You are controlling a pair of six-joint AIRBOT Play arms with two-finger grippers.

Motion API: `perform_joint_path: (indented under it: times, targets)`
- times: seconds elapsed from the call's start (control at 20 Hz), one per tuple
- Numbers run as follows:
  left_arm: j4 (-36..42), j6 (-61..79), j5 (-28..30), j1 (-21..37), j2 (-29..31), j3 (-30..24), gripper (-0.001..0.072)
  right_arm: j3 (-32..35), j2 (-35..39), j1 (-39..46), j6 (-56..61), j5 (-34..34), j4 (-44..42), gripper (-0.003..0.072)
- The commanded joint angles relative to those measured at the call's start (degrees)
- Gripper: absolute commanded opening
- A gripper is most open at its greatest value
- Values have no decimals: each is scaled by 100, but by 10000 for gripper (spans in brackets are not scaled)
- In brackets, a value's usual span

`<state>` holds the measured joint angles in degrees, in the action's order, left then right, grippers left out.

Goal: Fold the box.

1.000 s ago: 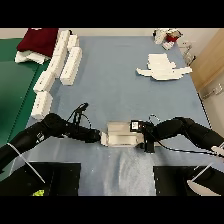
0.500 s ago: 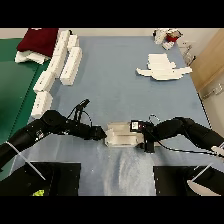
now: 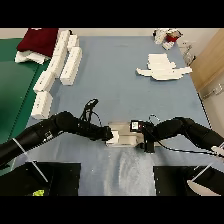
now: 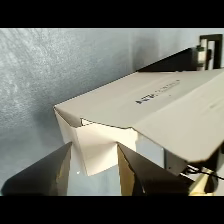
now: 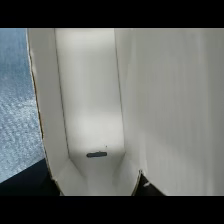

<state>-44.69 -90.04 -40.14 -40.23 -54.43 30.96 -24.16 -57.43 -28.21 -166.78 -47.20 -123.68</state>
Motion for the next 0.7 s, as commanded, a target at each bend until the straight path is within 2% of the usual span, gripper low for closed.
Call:
perform_joint_path:
  times: [0.0,0.15,0.25,0.65]
  targets:
    - [-1329,-1696,48,-660,-328,446,414,-7,-2,-2,2,0,0,509]
    - [-2774,-3298,-568,-1019,-525,929,414,-7,-2,-2,2,2,0,509]
    - [-3244,-3777,-951,-1215,-693,1235,414,-7,-2,0,2,2,0,509]
    - [-3626,-4806,-1615,-1915,-1633,2017,407,-7,-2,-2,2,0,2,509]
